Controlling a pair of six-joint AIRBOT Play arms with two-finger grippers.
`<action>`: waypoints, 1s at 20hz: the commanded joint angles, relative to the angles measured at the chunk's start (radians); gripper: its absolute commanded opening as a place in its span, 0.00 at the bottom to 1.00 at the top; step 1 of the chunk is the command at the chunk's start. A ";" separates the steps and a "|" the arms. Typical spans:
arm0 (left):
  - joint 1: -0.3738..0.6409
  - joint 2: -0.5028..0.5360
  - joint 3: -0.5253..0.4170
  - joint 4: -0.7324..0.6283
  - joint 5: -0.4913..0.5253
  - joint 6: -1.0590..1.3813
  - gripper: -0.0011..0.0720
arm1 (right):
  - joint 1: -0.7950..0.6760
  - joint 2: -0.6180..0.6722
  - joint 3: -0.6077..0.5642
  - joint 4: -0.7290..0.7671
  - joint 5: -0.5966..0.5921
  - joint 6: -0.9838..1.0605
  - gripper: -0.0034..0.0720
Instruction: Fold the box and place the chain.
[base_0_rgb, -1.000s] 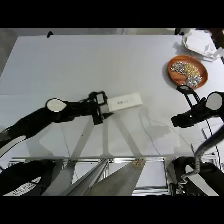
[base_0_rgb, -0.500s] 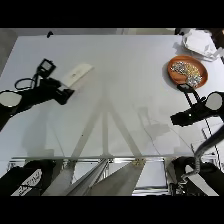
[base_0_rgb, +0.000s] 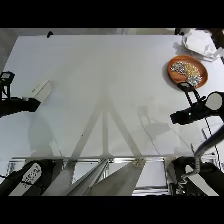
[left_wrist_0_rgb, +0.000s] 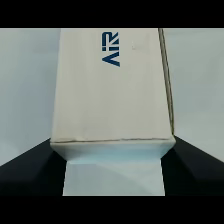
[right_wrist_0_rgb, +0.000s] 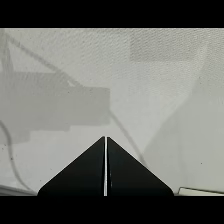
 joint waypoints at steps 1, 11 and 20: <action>0.032 -0.057 -0.023 0.066 -0.039 -0.026 0.02 | 0.000 0.000 0.000 0.000 -0.002 0.000 0.06; 0.031 -0.100 -0.065 0.087 -0.024 -0.028 0.72 | 0.000 0.000 0.000 0.034 0.002 0.000 0.06; 0.030 -0.040 -0.065 0.084 -0.023 -0.028 0.97 | 0.000 0.001 -0.001 0.034 0.002 0.000 0.06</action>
